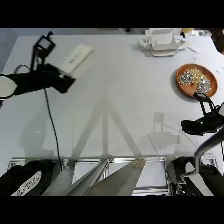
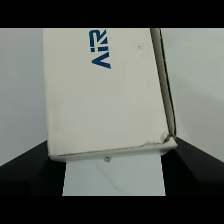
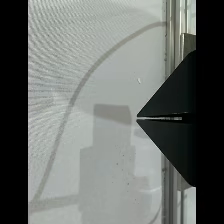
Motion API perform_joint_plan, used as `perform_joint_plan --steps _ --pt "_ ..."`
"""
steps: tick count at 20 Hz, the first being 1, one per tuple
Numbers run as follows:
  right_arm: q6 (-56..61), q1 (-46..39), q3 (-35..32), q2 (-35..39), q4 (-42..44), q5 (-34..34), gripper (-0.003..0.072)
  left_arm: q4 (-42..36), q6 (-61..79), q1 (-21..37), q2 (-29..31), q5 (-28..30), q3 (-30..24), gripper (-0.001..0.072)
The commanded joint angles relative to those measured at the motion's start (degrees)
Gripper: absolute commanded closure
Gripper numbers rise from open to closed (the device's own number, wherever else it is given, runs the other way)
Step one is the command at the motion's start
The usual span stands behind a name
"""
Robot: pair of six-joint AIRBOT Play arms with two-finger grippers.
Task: Fold the box and place the chain.
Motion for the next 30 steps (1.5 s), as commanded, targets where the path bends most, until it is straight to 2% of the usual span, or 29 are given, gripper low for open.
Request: perform_joint_plan --steps 1,2,4,6,10,12,13,18,19,21,22,26,30 --pt "0.0 0.0 0.0 0.0 0.0 0.0 0.0667 10.8 -14.1 13.7 -0.2 -7.8 -0.6 0.0698" --pt "0.0 0.0 0.0 0.1 0.0 0.0 0.0667 10.6 -14.1 17.8 -0.7 -8.7 -1.3 0.0696" --pt "0.0 0.0 0.0 0.1 0.0 0.0 0.0667 10.3 -14.0 24.1 -2.1 -8.6 -3.5 0.0637" --pt "0.0 0.0 0.0 0.1 0.0 0.0 0.0667 8.0 -14.7 27.9 -3.3 -5.7 -6.7 0.0635" --pt "0.0 0.0 0.0 0.1 0.0 0.0 0.0667 7.3 -14.4 28.3 -6.3 -1.5 -10.8 0.0606" --pt "0.0 0.0 0.0 0.1 0.0 0.0 0.0667 7.3 -14.4 28.3 -8.1 -1.0 -11.2 0.0468" --pt "0.0 0.0 0.0 0.1 0.0 0.0 0.0667 7.3 -14.4 28.3 -8.9 -0.8 -11.2 0.0422" --pt "0.0 0.0 0.0 0.1 0.0 0.0 0.0667 7.1 -14.4 28.3 -11.9 -0.8 -11.2 0.0409" --pt "0.0 0.0 0.0 0.1 0.0 0.0 0.0667 7.2 -14.4 28.3 -12.1 -0.9 -11.2 0.0307" --pt "0.0 0.0 0.0 0.1 0.0 0.0 0.0667 7.1 -14.4 28.3 -12.1 -0.8 -11.2 0.0038" --pt "0.0 0.0 0.0 0.1 0.0 0.0 0.0667 7.1 -14.4 28.3 -12.1 -0.9 -11.2 0.0007" --pt "0.0 0.0 0.0 0.1 0.0 0.0 0.0667 7.1 -14.4 28.3 -11.3 -1.8 -11.2 0.0005" --pt "0.0 0.0 0.0 0.1 0.0 0.0 0.0667 7.1 -14.4 28.3 -5.4 -3.7 -11.2 0.0006"
